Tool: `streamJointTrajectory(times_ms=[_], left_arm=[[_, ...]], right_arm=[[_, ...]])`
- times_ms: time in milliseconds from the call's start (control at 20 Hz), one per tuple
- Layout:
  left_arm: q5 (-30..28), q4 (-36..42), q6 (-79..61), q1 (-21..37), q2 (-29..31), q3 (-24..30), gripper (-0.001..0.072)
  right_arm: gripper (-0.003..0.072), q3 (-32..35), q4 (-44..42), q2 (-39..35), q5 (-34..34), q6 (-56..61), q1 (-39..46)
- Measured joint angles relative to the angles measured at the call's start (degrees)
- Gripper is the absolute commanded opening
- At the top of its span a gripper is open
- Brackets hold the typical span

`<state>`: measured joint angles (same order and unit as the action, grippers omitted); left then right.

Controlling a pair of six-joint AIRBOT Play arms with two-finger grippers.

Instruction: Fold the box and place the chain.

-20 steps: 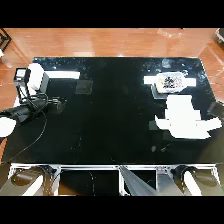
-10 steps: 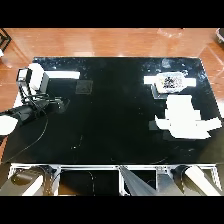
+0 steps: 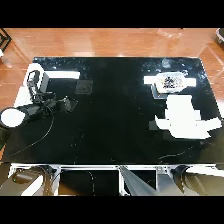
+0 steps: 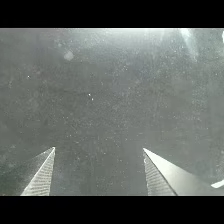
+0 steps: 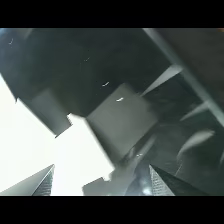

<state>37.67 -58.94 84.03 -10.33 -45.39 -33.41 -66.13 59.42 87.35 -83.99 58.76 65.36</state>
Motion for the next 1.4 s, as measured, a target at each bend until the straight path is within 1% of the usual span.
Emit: streamJointTrajectory(times_ms=[100, 200, 400, 800, 1150, 1250, 1350, 1400], left_arm=[[-0.02, 0.61, 0.0, 0.0, -0.52, 0.0, 0.0638], [-0.02, 0.92, 0.0, 0.0, -0.81, 0.0, 0.0638], [-0.09, 1.22, 0.0, 0.0, -1.03, 0.0, 0.0638], [-2.29, 1.38, 0.0, 0.0, -1.07, 0.0, 0.0638], [-4.72, 1.38, 0.0, 0.0, -1.07, 0.0, 0.0638], [-4.87, 1.38, 0.0, 0.0, -1.07, 0.0, 0.0638], [-5.05, 1.36, 0.0, 0.0, -1.07, 0.0, 0.0638], [-5.05, 1.38, 0.0, 0.0, -1.07, 0.0, 0.0638]], right_arm=[[0.0703, -4.11, -0.61, 5.18, -4.61, -0.98, -1.88], [0.0703, -6.97, -0.46, 8.72, -7.45, -1.55, -3.58], [0.0697, -10.29, -0.5, 13.79, -11.43, -2.01, -6.36], [0.0697, -11.54, 1.46, 17.0, -13.66, -1.77, -9.01], [0.0694, -11.61, 3.63, 17.66, -14.6, -1.33, -10.23], [0.0418, -11.61, 3.82, 17.73, -14.23, -1.62, -10.27], [0.0411, -11.58, 3.5, 17.84, -13.27, -2.1, -10.29], [0.041, -11.58, 2.86, 17.84, -13.97, -2.4, -10.34]])
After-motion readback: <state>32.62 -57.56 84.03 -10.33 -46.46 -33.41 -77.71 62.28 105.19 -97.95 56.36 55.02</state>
